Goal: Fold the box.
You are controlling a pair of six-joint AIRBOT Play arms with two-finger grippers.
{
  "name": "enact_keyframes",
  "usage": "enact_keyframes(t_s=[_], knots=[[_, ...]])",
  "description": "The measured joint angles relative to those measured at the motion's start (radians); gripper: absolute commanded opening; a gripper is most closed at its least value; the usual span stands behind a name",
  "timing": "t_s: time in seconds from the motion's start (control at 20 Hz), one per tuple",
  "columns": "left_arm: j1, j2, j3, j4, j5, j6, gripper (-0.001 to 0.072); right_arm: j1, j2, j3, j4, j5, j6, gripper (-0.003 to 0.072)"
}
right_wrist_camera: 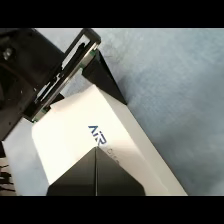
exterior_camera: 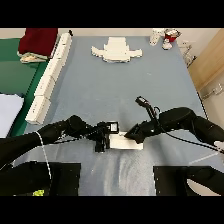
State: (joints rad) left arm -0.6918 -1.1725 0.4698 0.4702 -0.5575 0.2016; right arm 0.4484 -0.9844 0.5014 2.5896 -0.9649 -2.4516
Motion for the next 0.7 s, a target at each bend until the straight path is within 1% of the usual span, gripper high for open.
enact_keyframes(t_s=[0.2, 0.3, 0.55, 0.6, 0.65, 0.7], knots=[[0.000, 0.000, 0.000, 0.000, 0.000, 0.000, 0.0453, 0.133, 0.017, -0.022, -0.026, 0.129, -0.007, 0.0003], [0.000, 0.000, 0.000, 0.000, 0.000, 0.000, 0.0453, 0.177, 0.033, -0.026, -0.047, 0.179, -0.008, 0.0003], [0.000, 0.000, 0.000, 0.000, 0.000, 0.000, 0.0453, 0.217, 0.104, -0.030, -0.113, 0.234, -0.009, 0.0004], [0.000, 0.000, 0.000, 0.000, 0.000, 0.000, 0.0453, 0.219, 0.120, -0.030, -0.136, 0.238, -0.008, 0.0015], [0.000, 0.000, 0.000, 0.000, 0.000, 0.000, 0.0453, 0.221, 0.136, -0.030, -0.157, 0.240, -0.008, 0.0129], [0.000, 0.000, 0.000, 0.000, 0.000, 0.000, 0.0453, 0.223, 0.154, -0.030, -0.183, 0.239, -0.008, 0.0309]])
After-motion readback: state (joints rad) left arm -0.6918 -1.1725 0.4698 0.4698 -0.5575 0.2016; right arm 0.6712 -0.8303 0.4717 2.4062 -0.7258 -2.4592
